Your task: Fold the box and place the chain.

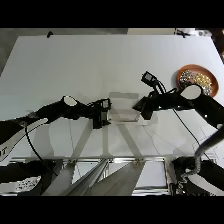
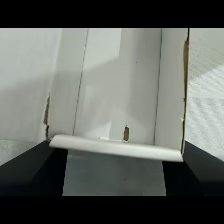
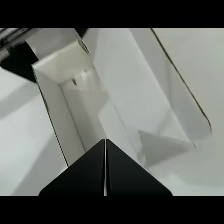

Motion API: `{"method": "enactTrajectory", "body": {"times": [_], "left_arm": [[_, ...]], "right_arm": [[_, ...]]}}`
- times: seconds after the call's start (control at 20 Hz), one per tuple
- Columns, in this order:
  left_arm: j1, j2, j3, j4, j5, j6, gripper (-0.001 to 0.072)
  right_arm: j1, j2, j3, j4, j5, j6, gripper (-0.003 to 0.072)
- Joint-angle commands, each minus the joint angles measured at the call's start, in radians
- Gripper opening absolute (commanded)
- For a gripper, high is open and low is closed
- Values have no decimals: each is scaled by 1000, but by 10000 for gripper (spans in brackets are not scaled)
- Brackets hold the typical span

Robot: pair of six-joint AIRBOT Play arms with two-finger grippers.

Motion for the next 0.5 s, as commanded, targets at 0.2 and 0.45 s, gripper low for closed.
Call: {"method": "enactTrajectory", "body": {"times": [0.2,0.45], "left_arm": [[0,0,0,1,0,1,210],[0,0,0,1,0,1,210]], "right_arm": [[0,117,2,-443,245,-17,9],[-17,87,-19,-401,197,-248,161]]}}
